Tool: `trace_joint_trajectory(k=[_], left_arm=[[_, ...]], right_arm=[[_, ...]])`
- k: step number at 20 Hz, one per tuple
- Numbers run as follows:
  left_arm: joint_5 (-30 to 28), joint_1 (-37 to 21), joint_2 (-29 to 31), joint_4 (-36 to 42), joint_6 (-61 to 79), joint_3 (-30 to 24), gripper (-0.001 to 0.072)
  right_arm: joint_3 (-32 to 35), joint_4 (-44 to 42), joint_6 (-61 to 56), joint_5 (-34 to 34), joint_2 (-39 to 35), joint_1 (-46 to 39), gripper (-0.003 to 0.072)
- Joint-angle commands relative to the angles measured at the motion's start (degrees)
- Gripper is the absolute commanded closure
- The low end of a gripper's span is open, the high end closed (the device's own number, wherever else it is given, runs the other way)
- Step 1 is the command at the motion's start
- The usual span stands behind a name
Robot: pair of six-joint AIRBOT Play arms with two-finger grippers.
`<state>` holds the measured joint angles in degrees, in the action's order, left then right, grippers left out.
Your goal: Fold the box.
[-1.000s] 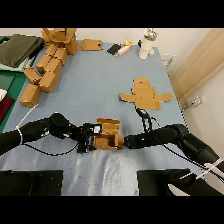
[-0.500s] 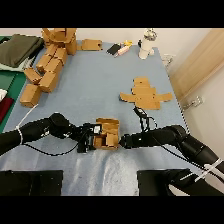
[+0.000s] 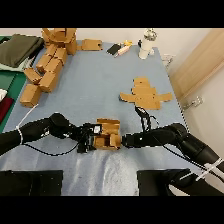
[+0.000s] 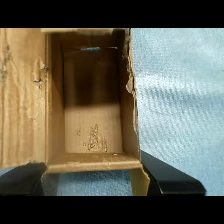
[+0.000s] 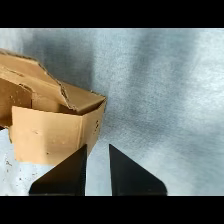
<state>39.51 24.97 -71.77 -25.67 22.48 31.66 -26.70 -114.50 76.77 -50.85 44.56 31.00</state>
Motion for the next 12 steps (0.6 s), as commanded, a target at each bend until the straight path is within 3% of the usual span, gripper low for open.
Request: trace_joint_trajectory(k=[1,4,5,6,12], left_arm=[[-0.04,-0.04,0.00,-0.02,0.00,0.04,0.0179],[-0.04,-0.07,0.00,-0.02,0.00,0.04,0.0179],[-0.04,-0.04,0.00,-0.04,0.00,0.04,0.0179],[-0.04,-0.04,0.00,-0.04,0.00,0.04,0.0179],[-0.04,-0.07,0.00,-0.04,0.00,0.04,0.0179]], right_arm=[[-1.05,-0.92,-1.09,-0.66,0.00,0.07,0.0453],[-1.31,-2.75,-0.66,-0.63,0.02,0.11,0.0439],[-1.31,-2.78,-0.66,-0.66,0.00,0.11,0.0329],[-1.31,-2.78,-0.68,-0.68,0.00,0.11,0.0313],[-1.27,-2.58,-0.11,-0.09,1.68,0.15,0.0313]])
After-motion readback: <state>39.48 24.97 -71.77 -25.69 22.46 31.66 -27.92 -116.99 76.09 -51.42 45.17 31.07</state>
